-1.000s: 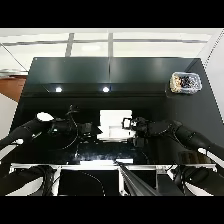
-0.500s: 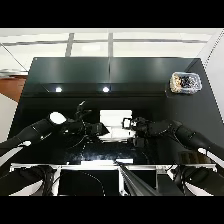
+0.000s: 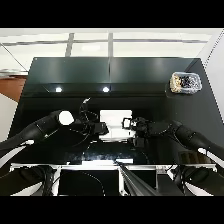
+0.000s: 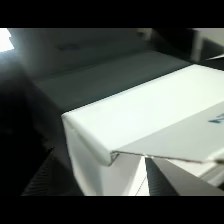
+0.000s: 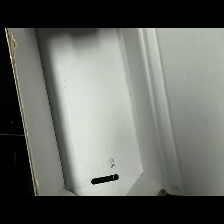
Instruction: Fold the box and place the chain.
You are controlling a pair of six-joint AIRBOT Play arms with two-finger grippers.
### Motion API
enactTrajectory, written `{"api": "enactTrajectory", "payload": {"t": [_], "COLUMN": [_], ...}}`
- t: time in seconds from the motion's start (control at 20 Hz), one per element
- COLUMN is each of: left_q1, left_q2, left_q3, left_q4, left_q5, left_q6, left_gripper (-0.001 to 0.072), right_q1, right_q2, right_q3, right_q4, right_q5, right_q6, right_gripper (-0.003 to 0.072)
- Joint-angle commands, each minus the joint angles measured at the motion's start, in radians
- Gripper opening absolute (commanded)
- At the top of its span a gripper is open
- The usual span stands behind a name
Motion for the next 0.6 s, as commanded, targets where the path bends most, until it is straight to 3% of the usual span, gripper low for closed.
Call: {"api": "enactTrajectory", "payload": {"t": [0.0,0.1,0.15,0.35,0.55], "left_q1": [-0.077,-0.135,-0.159,-0.207,-0.209], "left_q2": [0.0,-0.002,-0.002,-0.008,-0.041], "left_q3": [0.054,0.081,0.093,0.12,0.141], "left_q4": [0.308,0.422,0.448,0.555,0.564], "left_q5": [-0.032,-0.041,-0.042,-0.08,-0.133], "left_q6": [-0.317,-0.443,-0.462,-0.605,-0.615], "left_gripper": [0.0612,0.0397,0.0331,0.0326,0.0276], "right_q1": [0.001,0.001,0.001,0.001,0.001], "right_q2": [0.0,0.0,0.0,0.0,0.0], "right_q3": [0.0,0.0,0.0,0.0,0.0], "right_q4": [0.0,0.0,0.0,0.0,0.0], "right_q5": [0.0,0.0,0.0,0.0,0.0], "right_q6": [0.002,0.002,0.002,0.002,0.002], "right_gripper": [0.0541,0.0541,0.0541,0.054,0.0541]}}
